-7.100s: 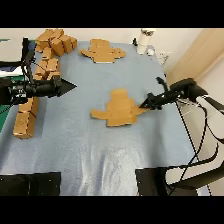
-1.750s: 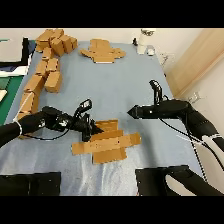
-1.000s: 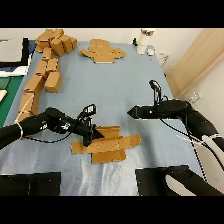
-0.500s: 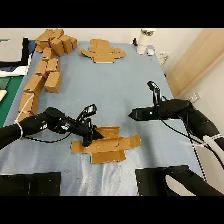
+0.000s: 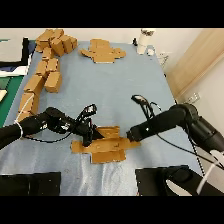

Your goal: Fold the box.

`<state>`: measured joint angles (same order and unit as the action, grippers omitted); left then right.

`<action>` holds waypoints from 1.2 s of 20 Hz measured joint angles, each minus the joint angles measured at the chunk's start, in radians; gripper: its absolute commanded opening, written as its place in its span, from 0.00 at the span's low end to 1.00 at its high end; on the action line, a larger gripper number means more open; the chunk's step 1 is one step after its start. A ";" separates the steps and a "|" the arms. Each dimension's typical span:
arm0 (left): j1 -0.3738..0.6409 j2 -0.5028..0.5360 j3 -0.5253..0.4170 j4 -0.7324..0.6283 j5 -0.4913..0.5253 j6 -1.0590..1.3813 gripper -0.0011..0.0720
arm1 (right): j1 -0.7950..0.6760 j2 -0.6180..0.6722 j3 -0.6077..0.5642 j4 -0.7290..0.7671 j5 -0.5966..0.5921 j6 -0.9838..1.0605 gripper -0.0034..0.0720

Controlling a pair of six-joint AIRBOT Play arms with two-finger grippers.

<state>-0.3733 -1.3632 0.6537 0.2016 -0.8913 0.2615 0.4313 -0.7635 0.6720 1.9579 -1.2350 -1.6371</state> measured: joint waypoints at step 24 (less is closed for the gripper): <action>0.000 0.000 0.000 0.001 0.000 0.000 0.03 | 0.919 -0.076 -0.284 -0.827 0.476 -0.004 0.55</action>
<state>-0.3733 -1.3628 0.6540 0.2024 -0.8909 0.2611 1.3506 -0.8398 0.3882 1.1305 -0.7586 -1.6413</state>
